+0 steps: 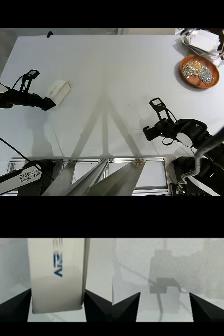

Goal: Fold the box and place the chain.

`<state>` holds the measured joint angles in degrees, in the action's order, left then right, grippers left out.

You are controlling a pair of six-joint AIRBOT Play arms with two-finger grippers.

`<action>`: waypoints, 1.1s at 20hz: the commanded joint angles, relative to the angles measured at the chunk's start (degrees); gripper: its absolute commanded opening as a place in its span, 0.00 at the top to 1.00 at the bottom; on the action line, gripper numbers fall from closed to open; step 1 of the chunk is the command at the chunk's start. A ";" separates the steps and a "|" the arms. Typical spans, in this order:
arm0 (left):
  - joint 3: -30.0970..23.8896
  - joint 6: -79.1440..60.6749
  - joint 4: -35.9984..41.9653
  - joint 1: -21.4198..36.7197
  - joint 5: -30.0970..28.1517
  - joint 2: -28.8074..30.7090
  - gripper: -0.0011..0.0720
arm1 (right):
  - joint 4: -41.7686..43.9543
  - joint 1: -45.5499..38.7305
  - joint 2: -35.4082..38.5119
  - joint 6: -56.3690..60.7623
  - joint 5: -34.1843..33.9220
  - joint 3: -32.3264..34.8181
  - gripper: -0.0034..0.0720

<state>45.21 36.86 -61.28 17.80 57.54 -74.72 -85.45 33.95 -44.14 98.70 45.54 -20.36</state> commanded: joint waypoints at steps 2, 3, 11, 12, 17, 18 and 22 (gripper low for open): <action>0.02 1.14 -0.37 0.07 1.51 1.11 0.03 | 0.00 0.02 0.02 0.00 -0.11 0.00 0.04; 0.02 1.14 -0.57 0.07 1.51 2.19 0.03 | 0.00 0.02 0.02 0.00 -0.11 0.00 0.04; 0.02 1.07 -0.07 -0.04 1.05 18.53 0.03 | 2.08 0.02 0.02 0.02 2.78 0.00 0.05; 0.02 1.09 0.39 -0.04 1.09 19.71 0.03 | 2.08 0.02 0.02 0.02 2.78 0.00 0.05; 0.02 1.07 2.47 -0.04 1.16 20.09 0.03 | 2.08 0.02 0.02 0.02 2.78 0.00 0.05; 0.02 1.07 2.47 -0.04 0.96 19.87 0.03 | 2.08 0.02 0.02 0.02 2.78 0.00 0.05; 0.02 1.09 2.56 -0.04 -0.09 18.78 0.03 | 2.08 0.02 0.02 0.02 2.78 0.00 0.05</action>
<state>45.17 37.95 -58.98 17.80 58.24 -55.51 -83.40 33.95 -44.14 98.70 48.27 -20.36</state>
